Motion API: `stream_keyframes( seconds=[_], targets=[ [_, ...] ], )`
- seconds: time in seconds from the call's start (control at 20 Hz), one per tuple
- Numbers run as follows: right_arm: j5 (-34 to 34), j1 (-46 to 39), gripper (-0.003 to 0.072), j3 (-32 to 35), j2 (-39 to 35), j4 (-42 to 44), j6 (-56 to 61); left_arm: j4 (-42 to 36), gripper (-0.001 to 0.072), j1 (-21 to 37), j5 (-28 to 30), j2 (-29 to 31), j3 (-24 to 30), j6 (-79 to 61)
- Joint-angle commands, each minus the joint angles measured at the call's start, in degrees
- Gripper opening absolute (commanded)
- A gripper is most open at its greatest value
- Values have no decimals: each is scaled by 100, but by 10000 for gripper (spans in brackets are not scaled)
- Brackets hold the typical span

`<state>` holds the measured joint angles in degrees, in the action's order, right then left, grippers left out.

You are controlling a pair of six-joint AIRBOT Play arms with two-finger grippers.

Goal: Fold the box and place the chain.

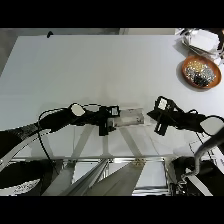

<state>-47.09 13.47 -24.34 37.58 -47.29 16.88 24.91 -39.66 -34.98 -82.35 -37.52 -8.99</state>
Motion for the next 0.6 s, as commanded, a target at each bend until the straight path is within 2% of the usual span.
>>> stream_keyframes(
  seconds=[0.0, 0.2, 0.35, 0.45, 0.55],
  targets=[
    [90, -2, 8, -4, 568, 2494, -1001, 2, 312, 2, -2, 4, 2, 0],
    [459, -2, 11, -7, 1899, 4094, -1445, 7, 312, 2, -46, 4, 2, 4],
    [1097, -2, 11, -7, 2514, 4905, -1436, 92, 312, 9, -238, 7, 2, 7],
    [1517, -2, 11, -7, 2592, 5001, -1222, 262, 312, 2, -417, 7, 2, 4],
    [1766, -2, 10, -7, 2592, 4465, -590, 409, 313, 2, -557, 9, 2, 4]
  ],
)
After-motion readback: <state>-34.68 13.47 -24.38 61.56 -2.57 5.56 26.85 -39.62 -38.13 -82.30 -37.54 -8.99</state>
